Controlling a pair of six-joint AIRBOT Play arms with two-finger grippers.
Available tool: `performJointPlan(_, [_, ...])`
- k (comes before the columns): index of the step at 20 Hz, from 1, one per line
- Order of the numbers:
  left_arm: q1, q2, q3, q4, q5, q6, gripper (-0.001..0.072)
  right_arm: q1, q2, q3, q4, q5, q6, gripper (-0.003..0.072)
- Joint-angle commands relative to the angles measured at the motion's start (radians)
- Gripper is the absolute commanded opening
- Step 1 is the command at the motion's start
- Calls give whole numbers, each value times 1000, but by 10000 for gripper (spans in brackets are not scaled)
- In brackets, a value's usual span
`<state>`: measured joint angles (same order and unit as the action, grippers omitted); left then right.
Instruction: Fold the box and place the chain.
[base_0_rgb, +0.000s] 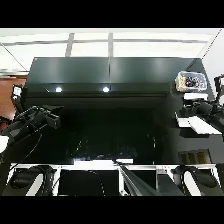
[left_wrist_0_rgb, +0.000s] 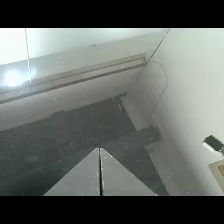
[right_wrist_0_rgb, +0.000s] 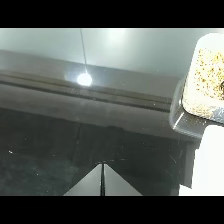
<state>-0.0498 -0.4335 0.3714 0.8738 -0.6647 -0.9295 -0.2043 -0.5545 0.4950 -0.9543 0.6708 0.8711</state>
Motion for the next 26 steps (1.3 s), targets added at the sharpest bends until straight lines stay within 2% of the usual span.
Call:
performJointPlan(1, [0, 0, 0, 0, 0, 0, 29, 0, 1, -1, 0, 0, 0, 16])
performJointPlan(17, [0, 0, 0, -5, 6, -1, 30, 0, 1, -1, 7, -1, 2, 16])
performJointPlan(19, [0, 0, 0, -21, 56, -1, 30, 1, 0, -1, 109, -45, 2, 16])
performJointPlan(21, [0, -1, -2, -26, 90, 2, 30, 0, -4, -1, 327, -124, 3, 16])
performJointPlan(23, [0, -27, -13, -27, 211, 6, 30, 0, -28, -1, 398, -219, -47, 42])
performJointPlan(24, [0, -54, -16, -27, 275, 6, 30, -1, -54, -1, 356, -262, -53, 414])
performJointPlan(25, [0, -85, -16, -34, 325, 5, 34, -3, -89, 0, 297, -303, -49, 720])
performJointPlan(26, [0, -111, -15, -63, 349, 6, 174, -13, -131, 4, 235, -348, -11, 720])
